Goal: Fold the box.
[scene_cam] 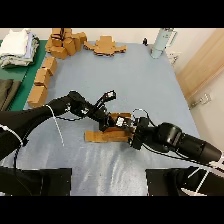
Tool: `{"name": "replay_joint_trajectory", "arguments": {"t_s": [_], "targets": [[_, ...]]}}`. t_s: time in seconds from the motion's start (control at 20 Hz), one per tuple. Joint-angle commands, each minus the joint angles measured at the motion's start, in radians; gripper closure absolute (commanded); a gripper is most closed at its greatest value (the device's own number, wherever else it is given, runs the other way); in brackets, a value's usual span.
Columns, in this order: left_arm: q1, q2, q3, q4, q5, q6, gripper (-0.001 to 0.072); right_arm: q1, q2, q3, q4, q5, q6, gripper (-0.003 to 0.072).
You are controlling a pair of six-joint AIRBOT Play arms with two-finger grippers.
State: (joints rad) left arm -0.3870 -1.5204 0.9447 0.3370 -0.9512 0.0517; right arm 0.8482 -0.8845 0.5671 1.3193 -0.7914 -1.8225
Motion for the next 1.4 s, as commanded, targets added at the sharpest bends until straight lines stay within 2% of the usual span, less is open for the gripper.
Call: {"name": "replay_joint_trajectory", "arguments": {"t_s": [0.0,0.15,0.4,0.5,0.9,1.35], "targets": [[0.0,-0.001,0.0,0.0,0.0,0.0,0.0698,-0.116,0.002,0.001,0.203,0.032,-0.291,-0.003],[0.0,0.0,0.0,0.0,-0.001,0.0,0.0698,-0.192,0.002,0.001,0.326,0.035,-0.482,-0.003],[0.0,0.0,0.0,0.0,0.0,0.0,0.0698,-0.365,-0.066,0.001,0.715,0.025,-0.921,-0.003],[0.0,0.0,0.0,0.0,0.0,0.0,0.0698,-0.407,-0.108,0.001,0.787,0.006,-1.001,-0.003],[0.0,0.0,0.0,0.0,0.0,0.0,0.0698,-0.412,-0.167,0.001,0.79,0.018,-1.039,-0.0025],[0.0,0.0,0.0,0.0,-0.001,0.0,0.0698,-0.411,-0.169,0.001,0.79,-0.056,-1.04,-0.0024]]}}
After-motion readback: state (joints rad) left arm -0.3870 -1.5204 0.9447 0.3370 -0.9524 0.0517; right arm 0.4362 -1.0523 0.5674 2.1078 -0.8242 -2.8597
